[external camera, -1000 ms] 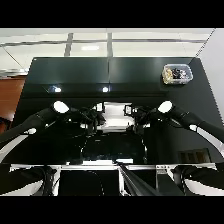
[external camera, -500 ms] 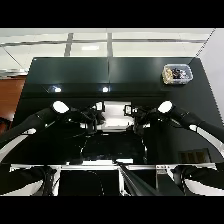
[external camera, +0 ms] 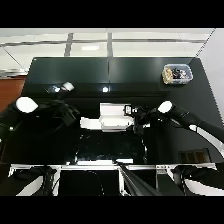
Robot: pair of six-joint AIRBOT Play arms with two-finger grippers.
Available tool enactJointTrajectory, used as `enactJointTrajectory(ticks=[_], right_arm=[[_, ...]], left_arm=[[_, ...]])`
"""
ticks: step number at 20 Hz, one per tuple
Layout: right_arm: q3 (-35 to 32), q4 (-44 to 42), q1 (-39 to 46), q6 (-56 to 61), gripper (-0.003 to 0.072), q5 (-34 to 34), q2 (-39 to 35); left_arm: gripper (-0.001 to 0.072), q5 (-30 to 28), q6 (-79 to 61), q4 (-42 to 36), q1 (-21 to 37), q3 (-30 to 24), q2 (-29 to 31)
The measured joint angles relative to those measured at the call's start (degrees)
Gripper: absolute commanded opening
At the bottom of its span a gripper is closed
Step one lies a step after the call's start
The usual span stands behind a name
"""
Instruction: Fold the box and place the chain.
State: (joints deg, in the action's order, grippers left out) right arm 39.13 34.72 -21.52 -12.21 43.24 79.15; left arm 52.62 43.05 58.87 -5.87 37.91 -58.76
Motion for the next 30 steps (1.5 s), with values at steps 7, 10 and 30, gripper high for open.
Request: enactJointTrajectory(ticks=[7, 10, 30], right_arm=[[0.0, 0.0, 0.0, 0.0, 0.0157, 0.0, 0.0], [0.0, 0.0, 0.0, 0.0, 0.0157, 0.0, 0.0], [0.0, 0.0, 0.0, 0.0, 0.0157, 0.0, 0.0]], left_arm=[[0.0028, 14.0, 15.8, -18.6, 18.5, -3.2, -15.1], [0.0029, 14.2, 15.8, -22.9, 16.0, -2.9, -21.0], [0.0596, 19.2, 17.5, -26.3, -5.4, 12.0, -27.2]])
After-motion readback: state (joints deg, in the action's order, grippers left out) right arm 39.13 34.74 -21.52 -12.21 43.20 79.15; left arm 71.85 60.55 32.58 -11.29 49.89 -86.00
